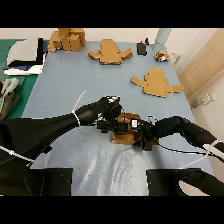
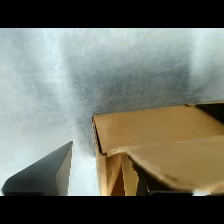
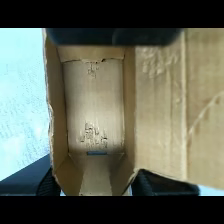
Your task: Fold the box.
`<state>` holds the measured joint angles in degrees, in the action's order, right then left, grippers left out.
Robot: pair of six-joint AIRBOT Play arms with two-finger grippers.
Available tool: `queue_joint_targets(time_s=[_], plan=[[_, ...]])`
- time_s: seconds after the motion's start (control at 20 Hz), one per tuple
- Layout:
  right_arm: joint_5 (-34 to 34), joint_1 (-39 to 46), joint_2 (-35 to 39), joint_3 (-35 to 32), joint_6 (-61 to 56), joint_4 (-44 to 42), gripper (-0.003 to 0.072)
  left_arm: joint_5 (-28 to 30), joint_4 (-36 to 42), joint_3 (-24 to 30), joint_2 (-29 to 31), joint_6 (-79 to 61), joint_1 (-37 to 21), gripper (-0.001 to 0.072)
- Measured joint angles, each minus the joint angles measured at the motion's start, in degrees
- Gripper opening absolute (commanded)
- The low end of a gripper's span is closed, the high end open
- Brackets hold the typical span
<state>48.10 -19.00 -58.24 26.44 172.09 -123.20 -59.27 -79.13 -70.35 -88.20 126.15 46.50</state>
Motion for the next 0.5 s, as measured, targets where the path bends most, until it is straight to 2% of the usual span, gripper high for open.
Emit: queue_joint_targets(time_s=[0.2, 0.3, 0.4, 0.45, 0.5], plan=[[0.00, 0.00, 0.00, 0.00, 0.00, 0.00, 0.0559, 0.20, -0.20, -0.11, -1.01, -0.37, 0.59, 0.0452], [0.00, 0.00, 0.00, 0.00, 0.00, 0.02, 0.0559, 0.20, -0.37, -0.13, -1.73, -0.42, 1.07, 0.0346], [0.00, 0.00, 0.00, 0.00, 0.00, 0.02, 0.0559, 0.15, -0.59, -0.17, -2.34, -0.42, 1.79, 0.0343], [0.02, 0.00, 0.00, 0.00, 0.00, 0.00, 0.0558, 0.17, -0.90, -0.17, -2.60, -0.04, 2.27, 0.0176], [0.02, 0.00, 0.00, 0.00, 0.00, 0.00, 0.0558, 0.02, -1.57, -0.17, -2.80, 0.87, 2.80, 0.0058]])
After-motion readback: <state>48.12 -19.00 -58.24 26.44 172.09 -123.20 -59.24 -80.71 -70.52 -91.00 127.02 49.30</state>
